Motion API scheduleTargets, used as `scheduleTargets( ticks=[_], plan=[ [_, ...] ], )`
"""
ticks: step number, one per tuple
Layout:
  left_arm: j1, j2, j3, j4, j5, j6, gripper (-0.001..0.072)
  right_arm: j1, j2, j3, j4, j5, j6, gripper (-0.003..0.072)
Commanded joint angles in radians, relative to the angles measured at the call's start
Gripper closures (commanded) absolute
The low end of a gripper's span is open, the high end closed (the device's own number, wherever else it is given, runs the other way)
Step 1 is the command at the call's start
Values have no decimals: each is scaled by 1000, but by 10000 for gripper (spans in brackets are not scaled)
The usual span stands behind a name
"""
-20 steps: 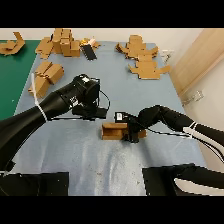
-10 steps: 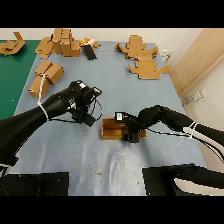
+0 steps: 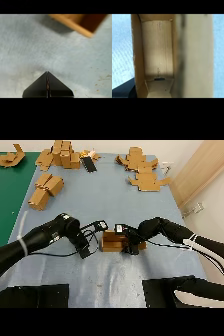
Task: Fold the box.
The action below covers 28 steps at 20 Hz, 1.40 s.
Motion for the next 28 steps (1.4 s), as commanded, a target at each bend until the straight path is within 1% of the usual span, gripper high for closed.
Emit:
scheduleTargets(
  ticks=[1, 2, 3, 5, 7, 8, 9, 10, 11, 14, 17, 18, 21, 23, 26, 28],
  plan=[
    [-2, 209, -172, -79, 307, 128, 701, 0, 0, 0, 0, 0, 0, 189],
    [8, 243, -222, -77, 370, 134, 700, 0, 0, 0, 0, 0, 0, 189],
    [20, 245, -249, -74, 386, 136, 700, 0, 0, 0, 0, 0, 0, 189],
    [32, 202, -266, -75, 384, 239, 700, 0, 0, 0, 0, 0, 0, 189],
    [32, 155, -260, -103, 412, 402, 698, 0, 0, 0, 0, 0, 0, 189],
    [32, 134, -253, -166, 416, 471, 581, 0, 0, 0, 0, 0, 0, 189],
    [32, 113, -246, -238, 413, 520, 224, 0, 0, 0, 0, 0, 0, 189],
    [32, 91, -235, -340, 413, 560, 0, 0, 0, 0, 0, 0, 0, 189],
    [32, 76, -222, -402, 405, 598, 0, 0, 0, 0, 0, 0, 0, 189],
    [38, 53, -188, -427, 375, 678, 0, 0, 0, 0, 0, 0, 0, 189],
    [73, 2, -145, -525, 365, 772, 0, 0, 0, 0, 0, 0, 0, 189],
    [88, -15, -129, -560, 339, 827, -1, 0, 0, 0, 0, 0, 0, 189],
    [138, -51, -87, -676, 179, 978, 0, 0, 0, 0, 0, 0, 0, 189],
    [159, -71, -86, -719, 122, 1083, 0, 0, 0, 0, 0, 0, 0, 189],
    [195, -109, -86, -750, 131, 1168, 0, 0, 0, 0, 0, 0, 0, 189],
    [214, -122, -86, -763, 151, 1181, 0, 0, 0, 0, 0, 0, 0, 189]
  ],
)
